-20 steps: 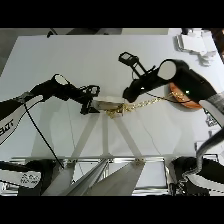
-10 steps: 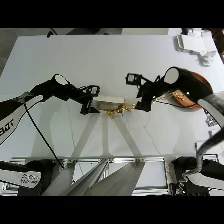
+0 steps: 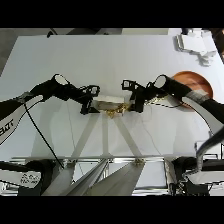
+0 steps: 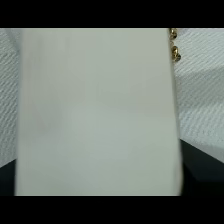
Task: Fold the box and place the chain.
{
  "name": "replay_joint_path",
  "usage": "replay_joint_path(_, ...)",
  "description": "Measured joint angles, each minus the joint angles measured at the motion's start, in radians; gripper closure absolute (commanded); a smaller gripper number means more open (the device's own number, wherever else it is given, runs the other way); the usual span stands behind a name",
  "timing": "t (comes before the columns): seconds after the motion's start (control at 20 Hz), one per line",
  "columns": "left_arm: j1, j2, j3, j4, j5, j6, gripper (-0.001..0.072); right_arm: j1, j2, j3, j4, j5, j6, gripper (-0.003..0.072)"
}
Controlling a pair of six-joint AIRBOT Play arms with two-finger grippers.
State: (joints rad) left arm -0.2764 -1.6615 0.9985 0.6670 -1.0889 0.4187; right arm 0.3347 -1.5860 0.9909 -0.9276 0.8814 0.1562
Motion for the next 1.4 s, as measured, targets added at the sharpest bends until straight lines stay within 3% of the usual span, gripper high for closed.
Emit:
replay_joint_path(0.05,0.0,0.0,0.0,0.0,0.0,0.0,0.0277,0.003,-0.005,0.0,0.002,-0.002,-0.002,0.0125)
replay_joint_path(0.25,0.0,0.0,0.0,0.0,-0.001,0.0,0.0277,0.032,-0.018,-0.002,0.005,0.004,0.003,0.0672)
replay_joint_path(0.5,0.0,0.0,0.0,0.0,0.0,0.0,0.0277,0.057,0.009,-0.002,-0.099,-0.017,0.17,0.0669)
replay_joint_path(0.75,0.0,0.0,0.0,0.0,0.0,0.0,0.0277,0.061,0.148,-0.003,-0.218,-0.006,0.348,0.0669)
replay_joint_path(0.95,0.0,0.0,0.0,0.0,0.0,0.0,0.0277,0.062,0.26,0.014,-0.237,0.103,0.404,0.0669)
replay_joint_path(1.15,0.0,0.0,0.0,0.0,0.0,0.0,0.0277,0.062,0.306,0.045,-0.152,0.222,0.462,0.0669)
replay_joint_path(1.4,0.0,0.0,0.0,0.0,0.0,0.0,0.0277,0.063,0.32,0.057,0.116,0.217,0.479,0.0669)
